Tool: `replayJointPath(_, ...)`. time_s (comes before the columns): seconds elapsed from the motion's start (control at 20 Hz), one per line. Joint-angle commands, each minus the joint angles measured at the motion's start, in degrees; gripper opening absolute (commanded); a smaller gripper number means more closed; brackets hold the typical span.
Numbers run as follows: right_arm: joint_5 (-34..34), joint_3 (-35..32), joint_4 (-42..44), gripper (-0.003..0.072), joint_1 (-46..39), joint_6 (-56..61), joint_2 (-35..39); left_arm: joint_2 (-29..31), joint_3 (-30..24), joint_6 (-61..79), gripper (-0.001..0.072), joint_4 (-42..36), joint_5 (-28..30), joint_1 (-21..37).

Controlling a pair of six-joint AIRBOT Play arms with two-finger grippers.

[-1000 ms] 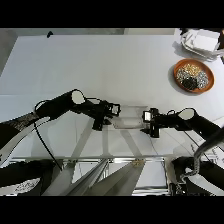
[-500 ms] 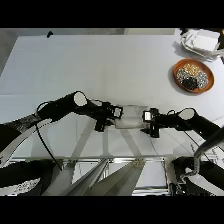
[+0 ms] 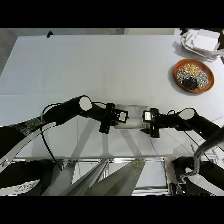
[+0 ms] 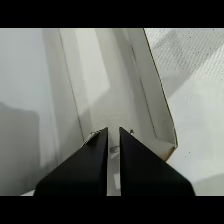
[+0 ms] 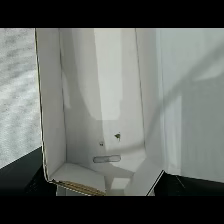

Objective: Fold the box and place the chain.

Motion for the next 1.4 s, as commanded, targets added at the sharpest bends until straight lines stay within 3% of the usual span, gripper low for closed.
replayJointPath(0.0, 0.0, 0.0, 0.0, 0.0365, 0.0, 0.0, 0.0, -0.9, 0.0, 0.0, 0.0089, -0.1, 0.6, -0.9)
replayJointPath(0.2, 0.0, 0.0, 0.0, 0.0365, 0.0, 0.0, 0.0, -0.3, 0.0, -0.6, 0.0084, 0.1, 0.8, 0.4)
replayJointPath(0.5, 0.0, 0.0, 0.0, 0.0365, 0.0, 0.0, 0.0, 1.5, 0.0, -7.0, 0.0084, 10.0, -4.7, 4.9)
replayJointPath(0.75, 0.0, 0.0, 0.0, 0.0365, 0.0, 0.0, 0.0, 1.5, 0.0, -6.9, 0.0092, 10.7, -8.2, 5.7)
replayJointPath(0.8, 0.0, 0.0, 0.0, 0.0365, 0.0, 0.0, 0.0, 1.5, 0.0, -6.9, 0.0136, 10.5, -8.2, 5.3)
replayJointPath(0.85, 0.0, 0.0, 0.0, 0.0365, 0.0, 0.0, 0.0, 1.5, 0.0, -6.9, 0.0258, 9.8, -8.0, 4.7)
replayJointPath(0.9, 0.0, 0.0, 0.0, 0.0365, 0.0, 0.0, 0.0, 1.5, 0.0, -6.9, 0.0291, 9.0, -7.3, 4.1)
replayJointPath(1.35, 0.0, 0.0, 0.0, 0.0365, 0.0, 0.0, 0.0, 1.5, 0.0, -6.3, 0.0269, 3.9, -1.9, 0.9)
